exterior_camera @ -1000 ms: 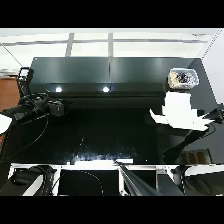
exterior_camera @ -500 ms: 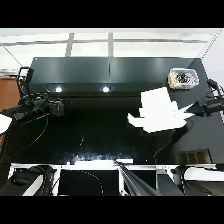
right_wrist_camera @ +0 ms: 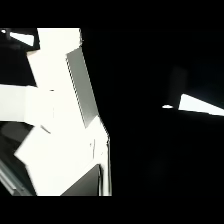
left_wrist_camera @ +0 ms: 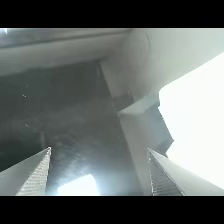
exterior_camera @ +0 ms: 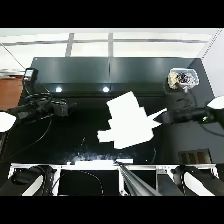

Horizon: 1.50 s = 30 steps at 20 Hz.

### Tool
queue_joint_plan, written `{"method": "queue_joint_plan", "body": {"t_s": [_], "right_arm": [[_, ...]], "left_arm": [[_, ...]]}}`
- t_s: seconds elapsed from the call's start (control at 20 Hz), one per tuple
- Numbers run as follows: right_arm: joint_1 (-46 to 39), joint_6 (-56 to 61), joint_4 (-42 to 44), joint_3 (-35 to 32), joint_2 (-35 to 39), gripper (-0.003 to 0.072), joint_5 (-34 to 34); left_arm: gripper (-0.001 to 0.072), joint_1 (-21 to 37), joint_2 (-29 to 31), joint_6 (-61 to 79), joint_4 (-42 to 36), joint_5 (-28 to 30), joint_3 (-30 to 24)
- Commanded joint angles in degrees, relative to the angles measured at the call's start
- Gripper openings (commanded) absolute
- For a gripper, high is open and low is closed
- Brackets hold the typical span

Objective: Fold the box and place the chain.

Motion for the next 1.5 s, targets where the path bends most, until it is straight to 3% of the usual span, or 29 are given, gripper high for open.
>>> {"method": "queue_joint_plan", "body": {"t_s": [0.0,0.15,0.4,0.55,0.75,1.0,1.3,1.35,1.4,1.45], "right_arm": [[11.74,-1.33,4.94,-8.7,6.51,0.0042,-14.05],[20.63,-3.17,7.43,-11.08,7.08,0.0042,-21.42],[25.81,-1.81,7.91,-11.15,7.08,0.0042,-25.53],[25.77,-1.73,7.91,-11.15,7.08,0.0042,-25.55],[25.77,-1.66,7.91,-11.15,7.08,0.0042,-25.57],[25.77,-1.57,7.91,-11.15,7.08,0.0042,-25.55],[25.77,-1.01,7.89,-11.15,7.08,0.0042,-25.57],[25.77,-1.01,7.87,-11.15,7.08,0.0042,-25.57],[25.77,-0.98,7.89,-11.15,7.08,0.0042,-25.55],[25.77,-0.92,7.89,-11.15,7.08,0.0042,-25.55]], "left_arm": [[0.0706,-2.49,-4.46,-0.02,-3.93,-1.86,0.02],[0.0706,-3.08,-11.17,1.14,-14.05,-9.44,0.02],[0.0706,-2.99,-21.97,10.29,-19.58,-18.91,0.0],[0.0706,-2.8,-26.58,13.86,-21.18,-19.8,-0.74],[0.0706,-0.79,-30.93,23.39,-33.14,-18.47,-4.85],[0.0705,-2.75,-35.65,35.52,-41.79,-17.44,-6.38],[0.069,-3.67,-40.09,46.66,-41.83,-27.28,-6.32],[0.0657,-3.98,-40.35,47.52,-41.66,-27.06,-6.14],[0.0542,-4.09,-40.35,47.93,-41.27,-26.58,-5.88],[0.0478,-4.09,-40.35,48.96,-40.98,-26.6,-5.64]]}}
